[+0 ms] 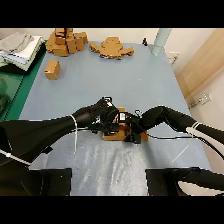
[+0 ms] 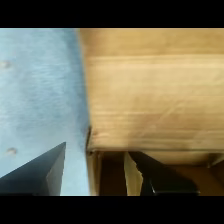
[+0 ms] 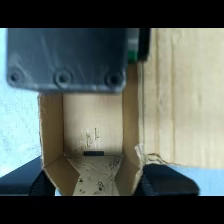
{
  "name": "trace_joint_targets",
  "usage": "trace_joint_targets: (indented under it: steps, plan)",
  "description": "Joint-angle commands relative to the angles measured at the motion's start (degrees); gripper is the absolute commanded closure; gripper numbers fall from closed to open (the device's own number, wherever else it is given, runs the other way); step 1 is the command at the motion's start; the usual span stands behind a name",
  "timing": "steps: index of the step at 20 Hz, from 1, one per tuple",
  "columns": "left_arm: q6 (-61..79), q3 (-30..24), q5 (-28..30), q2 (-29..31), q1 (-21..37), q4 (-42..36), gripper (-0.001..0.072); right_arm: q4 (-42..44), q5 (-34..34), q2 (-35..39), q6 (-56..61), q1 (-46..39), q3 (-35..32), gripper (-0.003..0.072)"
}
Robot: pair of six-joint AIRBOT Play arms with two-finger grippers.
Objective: Fold the box.
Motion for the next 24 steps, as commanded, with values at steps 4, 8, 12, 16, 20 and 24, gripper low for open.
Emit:
trace_joint_targets:
  steps: [4, 8, 12, 16, 20, 24]
  plan:
    - [2.8, 2.3, -6.1, 4.2, 2.2, -1.0, 0.0177, 0.0, 0.0, 0.0, 0.0, 0.0, 0.0, 0.0087]
    - [9.0, 2.6, -7.6, 6.9, 8.5, -10.7, 0.0177, 0.0, 0.0, 0.0, 0.0, 0.0, 0.0, 0.0087]
    - [20.7, 2.7, -8.6, 7.0, 16.7, -25.0, 0.0178, 0.0, 0.0, 0.0, 0.0, 0.0, 0.0, 0.0087]
    - [34.2, 2.7, -10.2, 7.0, 24.7, -29.7, 0.0587, 0.0, 0.0, 0.0, 0.0, 0.0, 0.0, 0.0087]
    - [50.8, 2.7, -7.7, 7.0, 29.1, -29.6, 0.0696, 0.0, 0.0, 0.0, 0.0, 0.0, 0.0, 0.0087]
    - [69.6, 0.7, -7.3, 8.0, 29.3, -31.2, 0.0698, 0.0, 0.0, 0.0, 0.0, 0.0, 0.0, 0.0087]
